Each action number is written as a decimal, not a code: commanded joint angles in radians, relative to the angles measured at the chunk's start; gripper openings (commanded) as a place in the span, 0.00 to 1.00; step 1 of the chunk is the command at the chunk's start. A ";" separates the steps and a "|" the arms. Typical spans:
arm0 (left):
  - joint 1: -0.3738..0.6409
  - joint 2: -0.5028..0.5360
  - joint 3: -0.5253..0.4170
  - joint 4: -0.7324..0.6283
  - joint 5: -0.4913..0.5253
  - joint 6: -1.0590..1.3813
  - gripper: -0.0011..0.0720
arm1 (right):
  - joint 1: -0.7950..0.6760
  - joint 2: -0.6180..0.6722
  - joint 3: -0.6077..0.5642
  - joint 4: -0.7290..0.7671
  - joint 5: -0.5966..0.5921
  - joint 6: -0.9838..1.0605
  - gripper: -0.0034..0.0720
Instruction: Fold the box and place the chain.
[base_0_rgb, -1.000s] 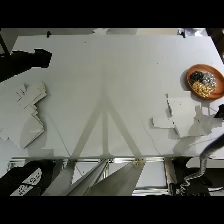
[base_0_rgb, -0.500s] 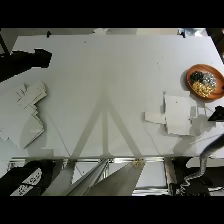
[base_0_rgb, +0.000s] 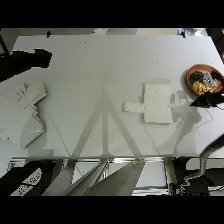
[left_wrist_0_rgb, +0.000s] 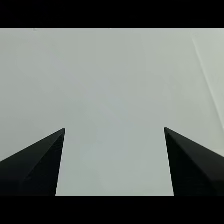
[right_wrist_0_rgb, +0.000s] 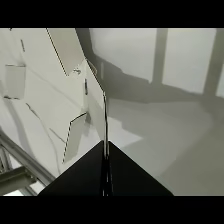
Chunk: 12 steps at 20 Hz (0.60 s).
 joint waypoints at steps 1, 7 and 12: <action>0.000 0.001 0.000 0.000 0.000 0.000 0.97 | 0.189 0.002 0.000 0.168 -0.024 -0.076 0.06; 0.000 0.001 0.000 0.000 0.000 0.000 0.97 | 0.508 0.002 0.000 0.419 -0.336 -0.208 0.06; 0.000 0.001 0.000 0.000 0.000 0.000 0.97 | 0.551 0.002 0.000 0.621 -0.594 -0.332 0.06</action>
